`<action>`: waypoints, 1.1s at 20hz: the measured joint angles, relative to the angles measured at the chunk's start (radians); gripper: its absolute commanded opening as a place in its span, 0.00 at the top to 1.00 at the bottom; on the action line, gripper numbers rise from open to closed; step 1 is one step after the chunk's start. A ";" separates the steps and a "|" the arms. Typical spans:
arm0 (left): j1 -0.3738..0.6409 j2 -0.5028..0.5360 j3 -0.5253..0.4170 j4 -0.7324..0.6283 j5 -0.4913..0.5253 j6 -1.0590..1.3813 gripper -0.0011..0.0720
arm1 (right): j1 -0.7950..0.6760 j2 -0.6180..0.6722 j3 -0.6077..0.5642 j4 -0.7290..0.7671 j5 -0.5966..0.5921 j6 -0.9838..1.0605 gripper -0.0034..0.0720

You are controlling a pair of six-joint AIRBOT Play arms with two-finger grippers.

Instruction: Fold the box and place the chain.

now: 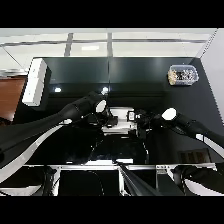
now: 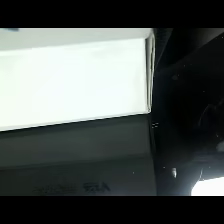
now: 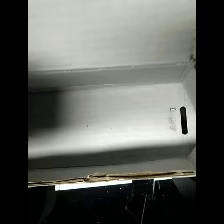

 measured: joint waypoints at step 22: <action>-0.003 -0.003 0.003 0.013 -0.020 -0.017 0.95 | 0.000 0.000 0.000 0.002 0.001 0.004 0.85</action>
